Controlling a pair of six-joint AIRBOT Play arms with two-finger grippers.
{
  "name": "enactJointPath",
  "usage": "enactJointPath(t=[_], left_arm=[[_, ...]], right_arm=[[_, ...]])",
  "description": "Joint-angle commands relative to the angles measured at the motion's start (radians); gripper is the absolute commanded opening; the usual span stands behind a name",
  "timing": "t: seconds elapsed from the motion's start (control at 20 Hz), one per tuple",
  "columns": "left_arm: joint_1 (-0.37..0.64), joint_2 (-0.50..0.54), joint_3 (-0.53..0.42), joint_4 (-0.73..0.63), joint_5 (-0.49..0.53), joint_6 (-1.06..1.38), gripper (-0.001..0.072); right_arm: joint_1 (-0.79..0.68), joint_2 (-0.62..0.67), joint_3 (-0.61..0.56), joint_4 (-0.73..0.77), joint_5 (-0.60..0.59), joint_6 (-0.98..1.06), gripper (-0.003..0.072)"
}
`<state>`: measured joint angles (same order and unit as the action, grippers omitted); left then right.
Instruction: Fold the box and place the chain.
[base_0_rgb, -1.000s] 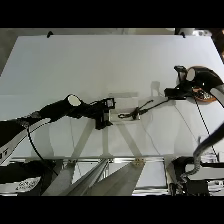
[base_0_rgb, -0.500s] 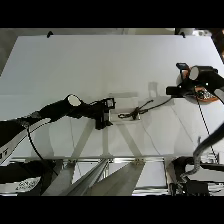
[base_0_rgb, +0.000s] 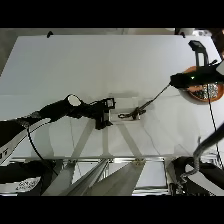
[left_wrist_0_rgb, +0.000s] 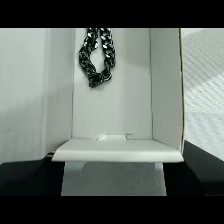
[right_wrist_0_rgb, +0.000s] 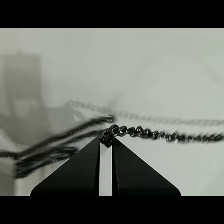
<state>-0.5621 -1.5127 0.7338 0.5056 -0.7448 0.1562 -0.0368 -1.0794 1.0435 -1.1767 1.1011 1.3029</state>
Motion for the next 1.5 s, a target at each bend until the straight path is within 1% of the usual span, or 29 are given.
enactJointPath(t=[0.0,0.1,0.2,0.3,0.4,0.5,0.7,0.8,0.9,1.1,1.2,1.35,1.4,1.45], left_arm=[[0.000,0.001,0.000,0.000,0.000,0.000,0.0010],[0.000,0.001,0.000,0.000,0.000,0.000,0.0010],[0.000,0.001,0.000,0.000,0.000,0.000,0.0010],[0.000,0.001,0.000,0.000,0.000,0.000,0.0010],[0.000,0.001,0.000,0.000,0.000,0.000,0.0010],[0.000,0.001,0.000,0.000,0.000,0.000,0.0010],[0.000,0.001,0.000,0.000,0.000,0.000,0.0010],[0.000,0.001,0.000,0.000,0.000,0.000,0.0010],[0.000,0.001,0.000,0.000,0.000,0.000,0.0010],[0.000,0.001,0.000,0.000,0.000,0.000,0.0010],[0.000,0.001,0.000,0.000,0.000,0.000,0.0010],[0.000,0.001,0.000,0.000,0.000,0.000,0.0010],[0.000,0.001,0.000,0.000,0.000,0.000,0.0010],[0.000,0.001,0.000,0.000,0.000,0.000,0.0010]], right_arm=[[0.003,0.114,0.000,0.190,0.066,-0.056,0.0017],[0.047,0.139,-0.001,0.195,0.081,-0.055,0.0018],[0.129,0.140,-0.002,0.195,0.077,-0.051,0.0019],[0.241,0.140,-0.014,0.193,0.024,-0.051,0.0019],[0.348,0.138,-0.016,0.188,-0.053,-0.048,0.0019],[0.425,0.134,-0.016,0.187,-0.112,-0.027,0.0019],[0.526,0.108,-0.016,0.187,-0.114,0.051,0.0019],[0.570,0.085,-0.035,0.187,-0.115,0.061,0.0019],[0.603,0.061,-0.106,0.187,-0.133,0.065,0.0019],[0.609,0.053,-0.274,0.191,-0.272,0.133,0.0017],[0.609,0.041,-0.315,0.200,-0.316,0.132,0.0017],[0.609,-0.022,-0.322,0.245,-0.357,0.105,0.0016],[0.609,-0.044,-0.322,0.288,-0.372,0.054,0.0027],[0.609,-0.061,-0.322,0.337,-0.382,0.003,0.0114]])
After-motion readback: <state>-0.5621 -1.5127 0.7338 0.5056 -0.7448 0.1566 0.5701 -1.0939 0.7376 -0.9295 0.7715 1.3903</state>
